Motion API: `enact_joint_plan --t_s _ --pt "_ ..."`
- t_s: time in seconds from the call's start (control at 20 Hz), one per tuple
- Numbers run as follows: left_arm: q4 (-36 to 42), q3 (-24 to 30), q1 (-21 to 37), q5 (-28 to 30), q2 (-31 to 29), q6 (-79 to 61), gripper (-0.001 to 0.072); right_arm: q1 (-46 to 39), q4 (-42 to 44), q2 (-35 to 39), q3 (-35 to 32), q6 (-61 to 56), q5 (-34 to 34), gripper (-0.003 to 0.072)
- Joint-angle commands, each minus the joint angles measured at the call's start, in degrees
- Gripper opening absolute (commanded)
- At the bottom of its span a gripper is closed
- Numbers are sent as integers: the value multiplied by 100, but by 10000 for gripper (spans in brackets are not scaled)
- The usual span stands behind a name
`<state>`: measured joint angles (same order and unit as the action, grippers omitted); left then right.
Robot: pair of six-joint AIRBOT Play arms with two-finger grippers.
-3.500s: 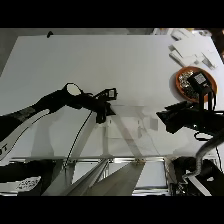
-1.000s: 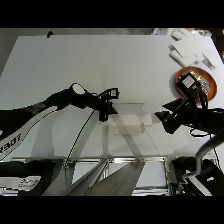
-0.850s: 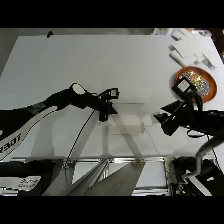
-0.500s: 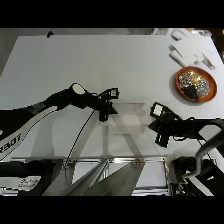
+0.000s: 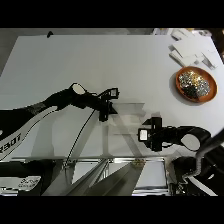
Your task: Fold the box and place the chain.
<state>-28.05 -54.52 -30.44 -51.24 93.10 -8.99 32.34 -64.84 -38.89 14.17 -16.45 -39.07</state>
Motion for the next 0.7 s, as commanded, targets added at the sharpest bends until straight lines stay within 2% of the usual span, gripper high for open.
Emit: enact_joint_plan --t_s 0.0,0.15,0.45,0.65 --pt "0 -2 -2 0 2 0 14 413 -83 -57 -481 323 1071 704" --pt "9 -2 -2 0 2 0 14 332 -24 -223 -442 323 1346 702" --pt "13 -2 -2 0 2 0 14 -702 212 -787 540 337 345 693" --pt "13 -2 -2 0 2 -2 14 -920 509 -1060 966 356 363 693"
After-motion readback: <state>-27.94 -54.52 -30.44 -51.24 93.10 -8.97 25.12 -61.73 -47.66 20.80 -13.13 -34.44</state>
